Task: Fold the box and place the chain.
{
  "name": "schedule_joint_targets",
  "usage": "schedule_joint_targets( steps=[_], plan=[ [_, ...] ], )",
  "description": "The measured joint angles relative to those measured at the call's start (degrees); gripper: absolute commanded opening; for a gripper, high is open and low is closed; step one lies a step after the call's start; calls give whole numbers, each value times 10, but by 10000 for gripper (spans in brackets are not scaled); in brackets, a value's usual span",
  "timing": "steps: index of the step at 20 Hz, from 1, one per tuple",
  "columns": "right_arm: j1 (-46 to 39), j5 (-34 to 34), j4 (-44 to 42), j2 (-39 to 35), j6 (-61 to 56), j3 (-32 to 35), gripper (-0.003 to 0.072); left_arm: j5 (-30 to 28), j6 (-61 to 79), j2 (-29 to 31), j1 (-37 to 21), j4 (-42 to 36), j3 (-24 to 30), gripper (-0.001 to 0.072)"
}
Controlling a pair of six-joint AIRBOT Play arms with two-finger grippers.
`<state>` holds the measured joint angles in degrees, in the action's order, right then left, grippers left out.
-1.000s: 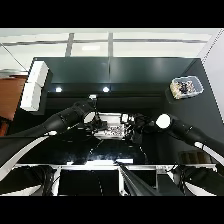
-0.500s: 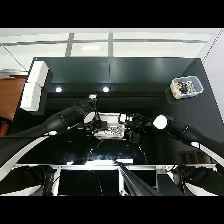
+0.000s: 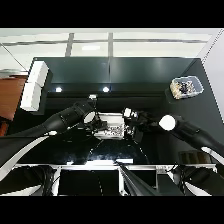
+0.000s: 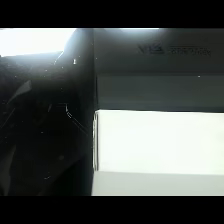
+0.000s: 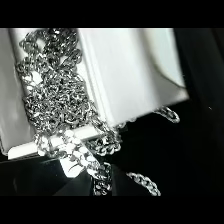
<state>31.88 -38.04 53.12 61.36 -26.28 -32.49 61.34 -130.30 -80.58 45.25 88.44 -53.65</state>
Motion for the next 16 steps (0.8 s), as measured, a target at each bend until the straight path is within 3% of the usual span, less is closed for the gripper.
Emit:
schedule_joint_targets(
  steps=[4, 8, 16],
  plan=[
    [-6, -40, 38, -101, -132, -20, 18, 2, 0, 0, 0, 0, 0, 30],
    [-8, -78, 29, -168, -216, -83, 18, 3, 0, 0, 0, 0, 0, 30],
    [12, -78, -113, -166, -256, -136, 20, 6, 0, 0, 0, 0, 0, 31]
  ],
)
